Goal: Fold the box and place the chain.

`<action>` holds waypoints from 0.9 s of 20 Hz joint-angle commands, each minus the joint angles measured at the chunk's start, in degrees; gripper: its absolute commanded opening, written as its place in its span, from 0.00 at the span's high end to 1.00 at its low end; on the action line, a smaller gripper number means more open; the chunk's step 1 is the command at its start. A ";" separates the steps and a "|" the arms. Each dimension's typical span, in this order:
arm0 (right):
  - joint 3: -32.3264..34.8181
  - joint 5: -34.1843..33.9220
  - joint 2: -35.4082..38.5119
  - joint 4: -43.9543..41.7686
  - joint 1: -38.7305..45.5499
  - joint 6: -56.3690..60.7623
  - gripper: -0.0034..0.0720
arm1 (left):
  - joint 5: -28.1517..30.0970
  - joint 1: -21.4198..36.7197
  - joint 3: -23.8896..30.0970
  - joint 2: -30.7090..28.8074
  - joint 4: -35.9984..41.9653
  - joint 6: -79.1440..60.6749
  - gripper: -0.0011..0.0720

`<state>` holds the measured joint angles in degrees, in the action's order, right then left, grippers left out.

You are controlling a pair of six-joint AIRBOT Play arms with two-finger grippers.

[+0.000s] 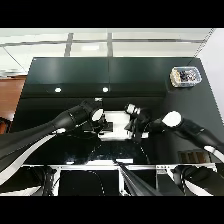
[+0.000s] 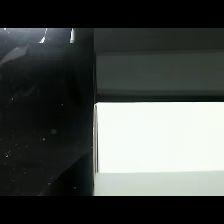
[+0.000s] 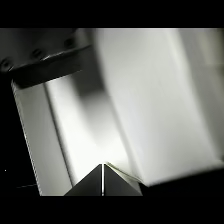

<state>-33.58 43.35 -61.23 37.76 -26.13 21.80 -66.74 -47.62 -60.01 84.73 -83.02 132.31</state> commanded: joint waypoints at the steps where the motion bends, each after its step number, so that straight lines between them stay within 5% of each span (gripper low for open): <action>1: -5.66 12.39 7.87 18.40 9.99 28.72 0.94 | -0.48 0.04 -0.04 0.00 -0.02 -0.09 0.94; 4: -4.22 14.19 11.26 30.38 26.29 48.72 0.94 | -1.09 0.04 -0.04 0.00 -0.02 -0.09 0.94; 7: 5.07 11.47 10.01 12.94 35.58 54.36 0.94 | -1.42 0.04 -0.04 0.00 0.00 -0.09 0.94; 11: 11.67 13.20 2.86 0.24 30.34 49.18 0.94 | -1.40 0.04 -0.04 0.00 0.00 -0.09 0.94; 18: 11.06 12.66 -3.93 -13.14 17.00 36.59 0.94 | -1.42 0.04 -0.04 0.00 -0.02 -0.09 0.94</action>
